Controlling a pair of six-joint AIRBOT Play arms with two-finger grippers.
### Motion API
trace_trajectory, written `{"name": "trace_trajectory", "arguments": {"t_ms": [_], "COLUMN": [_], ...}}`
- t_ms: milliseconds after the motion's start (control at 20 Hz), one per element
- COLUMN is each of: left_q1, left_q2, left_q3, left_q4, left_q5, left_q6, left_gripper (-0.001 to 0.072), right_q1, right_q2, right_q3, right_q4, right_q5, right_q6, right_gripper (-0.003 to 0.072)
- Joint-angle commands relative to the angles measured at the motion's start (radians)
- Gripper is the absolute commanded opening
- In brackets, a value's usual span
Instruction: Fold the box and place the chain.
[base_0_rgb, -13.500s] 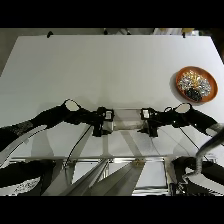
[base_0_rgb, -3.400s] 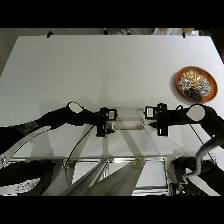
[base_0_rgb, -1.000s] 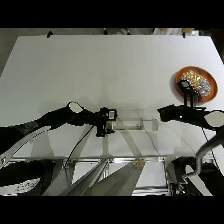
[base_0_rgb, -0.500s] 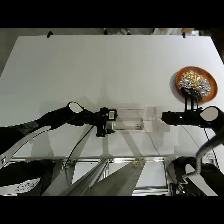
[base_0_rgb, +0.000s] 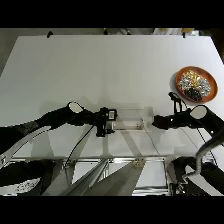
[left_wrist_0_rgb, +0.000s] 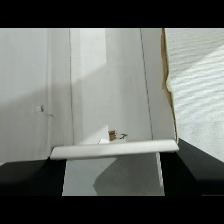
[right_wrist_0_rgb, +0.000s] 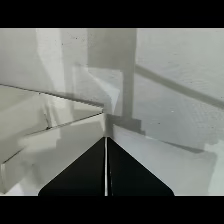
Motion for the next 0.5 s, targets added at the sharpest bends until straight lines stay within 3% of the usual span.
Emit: {"name": "trace_trajectory", "arguments": {"t_ms": [0, 450], "left_q1": [0.000, 0.000], "left_q2": [0.000, 0.000], "left_q3": [0.001, 0.001], "left_q4": [-0.001, -0.001], "left_q5": [0.000, 0.000], "left_q6": [0.000, 0.000], "left_gripper": [0.0391, 0.0391], "right_q1": [0.015, 0.014], "right_q2": [0.000, 0.107], "right_q3": [-0.001, -0.001], "right_q4": [0.053, -0.034], "right_q5": [0.043, 0.051], "right_q6": [-0.043, -0.032], "right_gripper": [0.0017, 0.0018]}}
